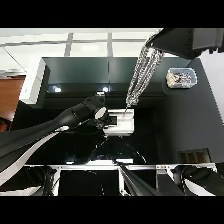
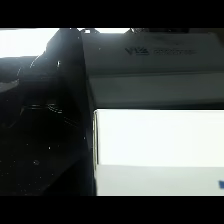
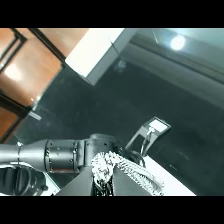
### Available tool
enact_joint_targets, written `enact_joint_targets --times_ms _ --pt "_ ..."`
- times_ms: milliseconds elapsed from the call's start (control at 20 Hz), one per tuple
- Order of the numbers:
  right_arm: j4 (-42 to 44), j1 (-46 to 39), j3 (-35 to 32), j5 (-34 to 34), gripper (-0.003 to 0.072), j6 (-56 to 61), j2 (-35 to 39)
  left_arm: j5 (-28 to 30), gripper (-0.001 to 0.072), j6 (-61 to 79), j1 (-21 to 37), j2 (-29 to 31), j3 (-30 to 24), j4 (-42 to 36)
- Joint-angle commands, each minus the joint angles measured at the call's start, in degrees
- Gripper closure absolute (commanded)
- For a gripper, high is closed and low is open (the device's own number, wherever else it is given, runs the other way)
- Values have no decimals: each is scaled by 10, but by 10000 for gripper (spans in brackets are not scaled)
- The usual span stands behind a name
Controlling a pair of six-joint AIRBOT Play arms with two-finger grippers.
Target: Fold the box and place the chain.
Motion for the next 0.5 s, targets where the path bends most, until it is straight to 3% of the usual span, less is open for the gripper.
enact_joint_targets --times_ms 0,200,450 --pt "-19 4 -2 24 676 0 -3 0 684 0 0 0 0 0" --pt "-43 4 -44 56 675 0 -1 0 683 0 0 0 0 0" --pt "-51 10 -147 38 675 1 2 0 683 0 0 0 0 0"
